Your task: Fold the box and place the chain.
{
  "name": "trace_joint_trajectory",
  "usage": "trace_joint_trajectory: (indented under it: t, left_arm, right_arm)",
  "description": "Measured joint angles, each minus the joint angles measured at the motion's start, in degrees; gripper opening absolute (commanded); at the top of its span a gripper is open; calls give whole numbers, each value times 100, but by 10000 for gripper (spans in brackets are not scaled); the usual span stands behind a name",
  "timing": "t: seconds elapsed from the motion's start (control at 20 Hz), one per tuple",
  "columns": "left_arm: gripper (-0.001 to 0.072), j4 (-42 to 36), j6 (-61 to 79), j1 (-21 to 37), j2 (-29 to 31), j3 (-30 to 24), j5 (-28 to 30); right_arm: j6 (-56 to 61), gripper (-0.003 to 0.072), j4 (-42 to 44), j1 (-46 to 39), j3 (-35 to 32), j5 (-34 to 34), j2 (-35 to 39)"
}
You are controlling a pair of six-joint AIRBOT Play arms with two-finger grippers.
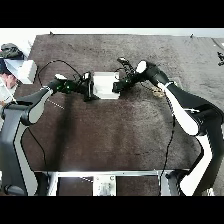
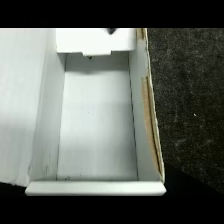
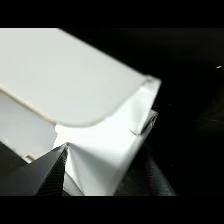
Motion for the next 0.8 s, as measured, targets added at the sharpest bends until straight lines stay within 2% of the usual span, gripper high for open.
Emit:
trace_joint_trajectory:
  t: [0.3, 0.55, 0.6, 0.8]
  left_arm:
    - [346, 0, -2, 0, 0, 0, 0]
    - [345, 0, -2, 0, 0, 0, 0]
    - [346, 0, -2, 0, 0, 0, 0]
    - [346, 0, 0, 0, 0, 0, 0]
  right_arm:
    - [876, 519, -1056, 247, 459, 302, -111]
    - [1482, 518, -1808, 520, 1209, 876, -533]
    - [1576, 473, -1923, 575, 1300, 951, -584]
    - [2024, 464, -2258, 699, 1480, 1099, -706]
